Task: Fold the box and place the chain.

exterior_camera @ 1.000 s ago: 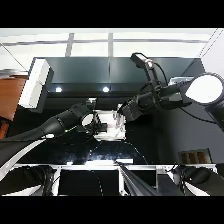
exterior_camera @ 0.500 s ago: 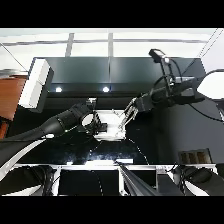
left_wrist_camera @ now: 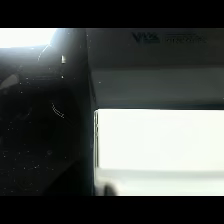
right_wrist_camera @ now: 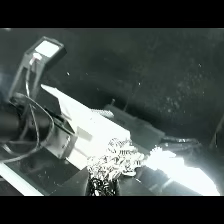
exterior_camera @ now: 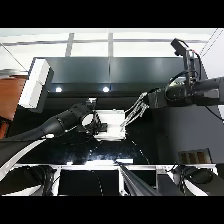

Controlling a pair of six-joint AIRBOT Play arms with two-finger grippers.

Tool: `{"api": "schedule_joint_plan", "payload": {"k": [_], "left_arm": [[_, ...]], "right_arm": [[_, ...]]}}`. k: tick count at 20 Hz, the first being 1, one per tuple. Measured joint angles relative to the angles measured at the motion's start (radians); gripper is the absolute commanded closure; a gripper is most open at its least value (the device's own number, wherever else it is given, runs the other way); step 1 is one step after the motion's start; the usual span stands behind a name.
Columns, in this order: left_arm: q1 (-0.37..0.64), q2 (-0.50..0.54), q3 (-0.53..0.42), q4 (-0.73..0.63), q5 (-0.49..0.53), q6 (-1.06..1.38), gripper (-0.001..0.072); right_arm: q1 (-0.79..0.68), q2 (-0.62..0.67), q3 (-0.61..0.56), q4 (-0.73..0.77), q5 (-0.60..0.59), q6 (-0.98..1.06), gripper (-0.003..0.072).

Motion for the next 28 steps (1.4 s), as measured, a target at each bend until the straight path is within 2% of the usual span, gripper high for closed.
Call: {"api": "schedule_joint_plan", "payload": {"k": [4,10,21,28], "left_arm": [[0.0,0.0,0.0,0.0,-0.001,0.0,0.0678],[0.0,0.0,0.0,0.0,-0.002,0.0,0.0678],[0.0,0.0,0.0,0.0,-0.001,0.0,0.0678],[0.0,0.0,0.0,0.0,-0.001,0.0,0.0678]], "right_arm": [[-0.002,0.009,0.0,0.03,-0.044,0.0,0.0665],[0.026,0.01,-0.001,0.074,-0.029,0.0,0.0665],[0.195,-0.019,-0.003,0.166,-0.093,-0.001,0.0665],[0.204,-0.029,-0.003,0.15,-0.111,-0.008,0.0665]]}}
